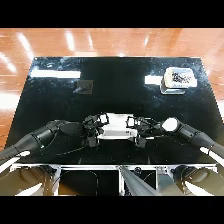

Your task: Fold the box and place the chain.

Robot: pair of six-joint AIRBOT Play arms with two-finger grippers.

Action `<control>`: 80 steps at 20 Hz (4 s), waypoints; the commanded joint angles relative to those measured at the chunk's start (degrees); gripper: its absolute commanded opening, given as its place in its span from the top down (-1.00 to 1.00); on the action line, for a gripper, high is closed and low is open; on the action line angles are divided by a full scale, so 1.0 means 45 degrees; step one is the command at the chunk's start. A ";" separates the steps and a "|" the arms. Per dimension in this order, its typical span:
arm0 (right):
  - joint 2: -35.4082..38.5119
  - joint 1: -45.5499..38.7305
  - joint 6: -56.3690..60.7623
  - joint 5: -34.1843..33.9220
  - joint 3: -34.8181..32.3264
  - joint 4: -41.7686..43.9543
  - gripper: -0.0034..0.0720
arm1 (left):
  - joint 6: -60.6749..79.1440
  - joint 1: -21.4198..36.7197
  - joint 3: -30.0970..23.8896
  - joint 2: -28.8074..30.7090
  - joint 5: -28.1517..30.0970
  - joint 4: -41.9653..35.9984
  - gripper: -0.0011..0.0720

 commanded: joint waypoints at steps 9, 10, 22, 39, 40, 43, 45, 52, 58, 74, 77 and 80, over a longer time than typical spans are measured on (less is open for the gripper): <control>-0.0005 0.0005 -0.0005 0.0010 -0.0005 -0.0005 -0.44 | -0.0010 -0.0219 0.0010 -0.0136 -0.0894 0.0058 0.15; 0.0000 0.0005 -0.0005 0.0010 -0.0005 -0.0005 -0.44 | -0.0010 -0.0219 0.0010 -0.0199 -0.0894 0.0058 0.15; -0.0005 0.0005 -0.0005 0.0010 -0.0005 -0.0005 -0.44 | -0.0015 -0.0325 0.0015 -0.0223 -0.0991 0.0015 -0.06; -0.0005 0.0005 -0.0005 0.0185 -0.0005 0.0005 -0.44 | -0.3546 0.2050 0.0010 0.2210 -0.0529 0.1054 0.93; -0.0005 0.0005 -0.0005 0.0189 -0.0005 0.0005 -0.44 | -0.4245 0.2395 0.0010 0.2385 -0.0379 0.1277 0.93; -0.0005 0.0005 -0.0005 0.0194 -0.0005 0.0000 -0.44 | -0.6776 0.3706 0.0000 0.2487 0.1054 0.1787 0.93; -0.0005 0.0005 -0.0010 0.0189 -0.0005 0.0000 -0.44 | -0.8476 0.4702 -0.0005 0.2482 0.2433 0.2186 0.93; -0.0005 0.0005 -0.0015 0.0185 -0.0005 -0.0029 -0.44 | -1.2556 0.7334 -0.0019 0.2404 0.5416 0.4308 0.93; -0.0005 0.0005 -0.0010 0.0238 -0.0005 -0.0024 -0.44 | -1.3673 0.7514 -0.0039 0.1219 0.5683 0.3711 0.92; -0.0005 0.0010 -0.0005 0.0238 -0.0005 0.0019 -0.44 | -1.2128 0.4745 0.0015 -0.1423 0.3978 -0.1103 0.92; -0.0005 0.0010 -0.0005 0.0238 -0.0005 0.0019 -0.44 | -1.2084 0.4755 0.0015 -0.1423 0.4070 -0.1180 0.92; 0.0000 0.0010 0.0000 0.0277 -0.0005 0.0019 -0.44 | -1.2065 0.4760 0.0170 -0.1418 0.4755 -0.1219 0.92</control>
